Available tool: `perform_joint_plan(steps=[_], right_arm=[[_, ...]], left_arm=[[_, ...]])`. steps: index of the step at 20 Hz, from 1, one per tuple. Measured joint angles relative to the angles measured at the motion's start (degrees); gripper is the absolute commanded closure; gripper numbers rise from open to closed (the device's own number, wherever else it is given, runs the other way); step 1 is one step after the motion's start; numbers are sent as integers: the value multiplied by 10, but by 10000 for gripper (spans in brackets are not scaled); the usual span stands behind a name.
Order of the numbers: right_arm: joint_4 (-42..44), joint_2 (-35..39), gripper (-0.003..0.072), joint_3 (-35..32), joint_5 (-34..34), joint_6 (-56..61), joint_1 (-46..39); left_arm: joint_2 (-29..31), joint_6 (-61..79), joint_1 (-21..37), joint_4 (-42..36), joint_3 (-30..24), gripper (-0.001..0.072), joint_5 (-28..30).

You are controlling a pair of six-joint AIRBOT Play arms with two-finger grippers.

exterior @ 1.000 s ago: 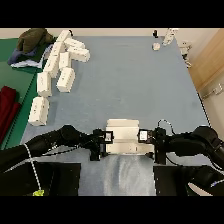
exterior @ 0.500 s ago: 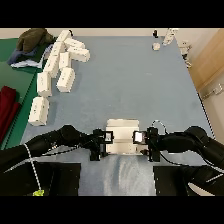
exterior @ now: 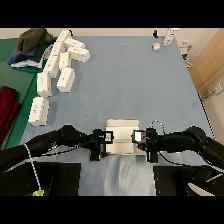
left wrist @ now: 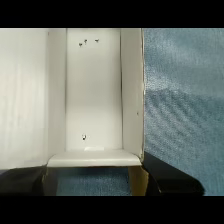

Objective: Fold the box.

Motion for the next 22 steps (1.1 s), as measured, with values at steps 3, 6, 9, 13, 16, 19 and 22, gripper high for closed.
perform_joint_plan(steps=[3,6,9,13,16,19,22], right_arm=[[13,-11,208,0,13,-6,3],[35,-23,131,0,24,-25,5],[46,-28,129,0,28,-35,5],[49,-30,141,0,25,-39,5],[30,-25,464,4,0,2,5],[-36,-13,683,24,-57,127,5],[-119,3,684,50,-135,288,2]], left_arm=[[0,0,0,0,0,241,0],[0,0,0,0,0,241,0],[0,0,0,0,0,241,0],[0,0,0,0,0,240,0],[0,0,0,0,0,241,0],[0,0,0,0,0,241,0],[0,0,0,0,0,241,0]])
